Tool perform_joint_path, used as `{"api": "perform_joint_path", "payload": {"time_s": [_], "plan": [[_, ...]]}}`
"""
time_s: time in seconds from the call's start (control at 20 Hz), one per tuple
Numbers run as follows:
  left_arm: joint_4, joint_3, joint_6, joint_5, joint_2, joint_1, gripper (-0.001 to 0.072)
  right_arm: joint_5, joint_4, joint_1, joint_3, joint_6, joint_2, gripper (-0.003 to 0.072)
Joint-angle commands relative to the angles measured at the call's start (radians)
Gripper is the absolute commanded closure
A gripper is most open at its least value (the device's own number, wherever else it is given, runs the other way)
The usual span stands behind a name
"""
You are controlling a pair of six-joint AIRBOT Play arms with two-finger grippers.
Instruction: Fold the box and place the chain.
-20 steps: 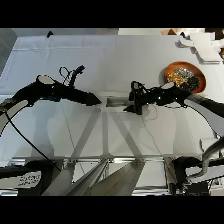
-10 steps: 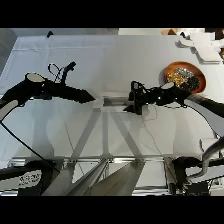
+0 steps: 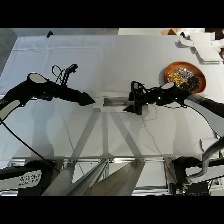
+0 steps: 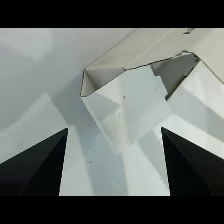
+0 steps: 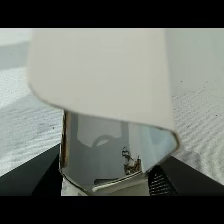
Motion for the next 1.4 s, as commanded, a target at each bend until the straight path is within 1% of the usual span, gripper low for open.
{"api": "perform_joint_path", "payload": {"time_s": [0.0,0.1,0.3,0.35,0.4,0.65,0.85,0.95,1.1,1.15,1.2,1.25,1.35], "plan": [[-0.001,0.001,-0.102,0.010,-0.049,-0.027,0.0072,0.000,0.000,0.000,0.000,0.000,0.000,0.0225],[-0.060,0.001,-0.131,0.008,-0.086,-0.043,0.0072,0.000,0.000,0.000,0.000,0.000,0.000,0.0225],[-0.277,0.001,-0.036,-0.005,-0.095,-0.065,0.0077,0.000,0.000,0.000,0.000,0.000,0.000,0.0225],[-0.309,0.001,-0.037,-0.006,-0.095,-0.068,0.0076,0.001,0.000,0.000,0.000,0.000,0.000,0.0225],[-0.312,0.001,-0.037,-0.005,-0.095,-0.069,0.0076,0.000,0.000,0.000,0.000,0.000,0.000,0.0225],[-0.225,0.001,-0.048,0.029,-0.095,-0.086,0.0076,0.000,0.000,0.000,0.000,0.000,0.000,0.0225],[-0.209,0.001,-0.050,0.137,-0.093,-0.130,0.0083,0.001,0.000,0.000,0.000,0.000,0.000,0.0225],[-0.146,0.001,-0.088,0.196,-0.093,-0.159,0.0083,0.000,0.000,0.000,0.000,0.000,0.000,0.0225],[-0.031,0.001,-0.152,0.241,-0.093,-0.188,0.0085,0.001,0.000,0.000,0.000,0.000,0.000,0.0225],[0.001,0.001,-0.172,0.247,-0.092,-0.192,0.0097,0.000,0.000,0.000,0.000,0.000,0.000,0.0225],[0.033,0.001,-0.196,0.251,-0.090,-0.194,0.0140,0.000,0.000,0.000,0.000,0.000,0.000,0.0225],[0.060,0.001,-0.209,0.256,-0.083,-0.193,0.0157,0.000,0.000,0.000,0.000,0.000,0.000,0.0225],[0.083,0.001,-0.210,0.264,-0.060,-0.193,0.0157,0.000,0.000,0.000,0.000,0.000,0.000,0.0225]]}}
